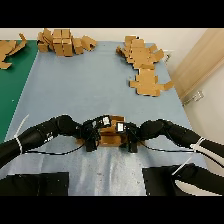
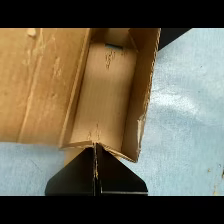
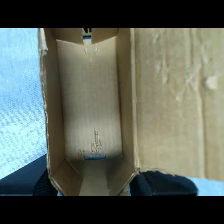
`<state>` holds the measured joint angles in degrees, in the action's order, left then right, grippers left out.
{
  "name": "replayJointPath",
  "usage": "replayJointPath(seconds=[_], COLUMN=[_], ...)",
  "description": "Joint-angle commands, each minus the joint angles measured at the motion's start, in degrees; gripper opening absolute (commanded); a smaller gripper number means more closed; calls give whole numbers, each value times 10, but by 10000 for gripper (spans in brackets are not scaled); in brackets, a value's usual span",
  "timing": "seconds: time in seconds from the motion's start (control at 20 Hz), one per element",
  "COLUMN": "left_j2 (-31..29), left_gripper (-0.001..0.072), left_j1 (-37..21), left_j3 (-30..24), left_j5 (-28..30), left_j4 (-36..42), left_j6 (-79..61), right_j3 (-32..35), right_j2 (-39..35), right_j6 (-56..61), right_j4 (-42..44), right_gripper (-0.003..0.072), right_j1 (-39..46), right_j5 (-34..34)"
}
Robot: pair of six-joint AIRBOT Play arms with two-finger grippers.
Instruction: Fold the box.
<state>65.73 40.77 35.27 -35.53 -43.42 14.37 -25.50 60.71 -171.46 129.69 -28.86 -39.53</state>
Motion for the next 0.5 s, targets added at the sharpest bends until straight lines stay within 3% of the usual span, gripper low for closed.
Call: replayJointPath(seconds=[0.0, 0.15, 0.2, 0.25, 0.45], left_j2=[0, 0, 0, 0, 0], left_gripper=[14, 16, 161, 378, 342], left_j1=[0, 0, 0, 0, 0], left_j3=[0, 0, 0, 0, 0], left_j5=[-1, -7, -11, -11, -11], left_j4=[14, 14, 15, 15, 15], left_j6=[0, 0, 0, 0, 1], right_j3=[0, 0, 0, 0, 0], right_j2=[0, 0, 0, 0, 0], right_j6=[0, 0, 0, 0, 0], right_j4=[0, 0, 0, 0, 0], right_gripper=[500, 500, 500, 500, 500], right_j1=[0, 0, 0, 0, 0], right_j5=[0, 0, 0, 0, 0])
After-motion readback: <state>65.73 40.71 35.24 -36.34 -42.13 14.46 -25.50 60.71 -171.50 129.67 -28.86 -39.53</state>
